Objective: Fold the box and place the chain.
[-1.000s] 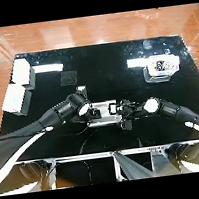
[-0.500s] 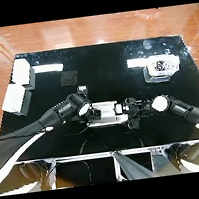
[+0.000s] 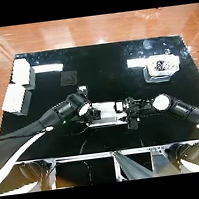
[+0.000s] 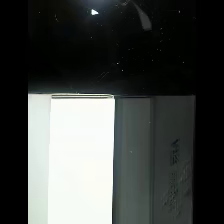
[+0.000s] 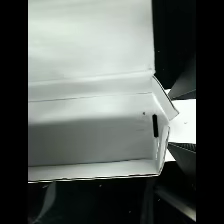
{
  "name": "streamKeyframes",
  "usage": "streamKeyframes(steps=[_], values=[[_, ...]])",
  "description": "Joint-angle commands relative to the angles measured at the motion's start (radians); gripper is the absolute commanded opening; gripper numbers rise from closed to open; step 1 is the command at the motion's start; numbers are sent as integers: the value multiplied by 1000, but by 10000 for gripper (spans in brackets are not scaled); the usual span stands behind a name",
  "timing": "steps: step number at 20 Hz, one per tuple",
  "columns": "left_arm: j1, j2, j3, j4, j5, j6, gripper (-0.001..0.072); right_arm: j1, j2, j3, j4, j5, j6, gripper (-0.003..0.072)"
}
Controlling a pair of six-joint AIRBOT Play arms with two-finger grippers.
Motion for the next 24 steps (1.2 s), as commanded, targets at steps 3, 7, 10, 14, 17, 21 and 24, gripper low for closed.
streamKeyframes(steps=[3, 7, 10, 14, 17, 21, 24], values=[[1, 0, 0, -3, 0, 0, 20, 49, -17, 1, 64, -33, 0, 180], [1, 0, 0, -2, 1, 0, 20, 69, -27, 1, 83, -80, 0, 179], [1, 0, 0, -2, 1, 0, 20, 69, -56, 1, 109, -111, 0, 180], [1, 0, 0, -3, 1, 0, 20, 69, -58, 1, 111, -126, 0, 308], [1, 0, 0, -3, 2, 0, 20, 69, -58, 1, 111, -124, 0, 204], [1, 0, 0, -3, 1, 0, 20, 69, -58, 1, 111, -126, 0, 338], [1, 0, 0, -3, 2, 0, 20, 69, -58, 1, 112, -129, 0, 349]])
